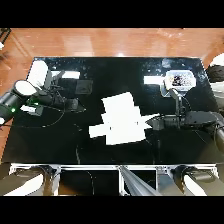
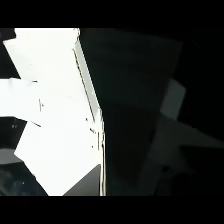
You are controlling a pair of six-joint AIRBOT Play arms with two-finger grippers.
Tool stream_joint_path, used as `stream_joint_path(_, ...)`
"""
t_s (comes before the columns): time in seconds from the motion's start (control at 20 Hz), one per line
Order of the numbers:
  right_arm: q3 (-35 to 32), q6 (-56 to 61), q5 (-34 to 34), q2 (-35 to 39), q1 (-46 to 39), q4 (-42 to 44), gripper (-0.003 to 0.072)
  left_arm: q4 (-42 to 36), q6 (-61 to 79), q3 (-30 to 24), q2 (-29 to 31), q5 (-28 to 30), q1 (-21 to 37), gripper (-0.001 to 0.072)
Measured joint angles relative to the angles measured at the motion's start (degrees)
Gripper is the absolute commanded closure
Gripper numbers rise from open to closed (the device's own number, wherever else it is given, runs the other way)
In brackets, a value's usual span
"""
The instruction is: Fold the box and place the chain.
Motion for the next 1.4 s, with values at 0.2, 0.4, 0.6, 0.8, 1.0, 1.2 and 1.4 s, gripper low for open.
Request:
stream_joint_path(0.2,-0.6,0.5,2.5,1.7,4.3,0.1,0.0668,-11.1,14.5,0.0,-5.8,-9.4,2.8,0.0083)
stream_joint_path(0.4,-0.7,1.7,3.3,2.1,6.0,0.1,0.0668,-15.9,24.2,0.0,-11.0,-12.3,2.1,0.0082)
stream_joint_path(0.6,-0.8,2.4,3.6,2.2,6.5,0.1,0.0668,-17.7,28.2,0.0,-14.6,-11.5,1.3,0.0082)
stream_joint_path(0.8,-0.8,2.9,3.7,2.2,6.6,0.1,0.0668,-18.3,31.1,0.0,-16.1,-6.5,-1.2,0.0082)
stream_joint_path(1.0,-0.8,3.3,3.7,2.2,6.6,0.1,0.0668,-20.3,36.1,0.0,-16.6,-3.5,-4.4,0.0082)
stream_joint_path(1.2,-0.8,3.5,3.6,2.2,6.6,0.1,0.0668,-22.9,41.4,0.0,-16.7,-1.0,-7.2,0.0082)
stream_joint_path(1.4,-0.8,3.5,3.6,2.2,6.6,0.1,0.0668,-24.1,45.3,0.0,-17.5,-0.2,-8.8,0.0083)
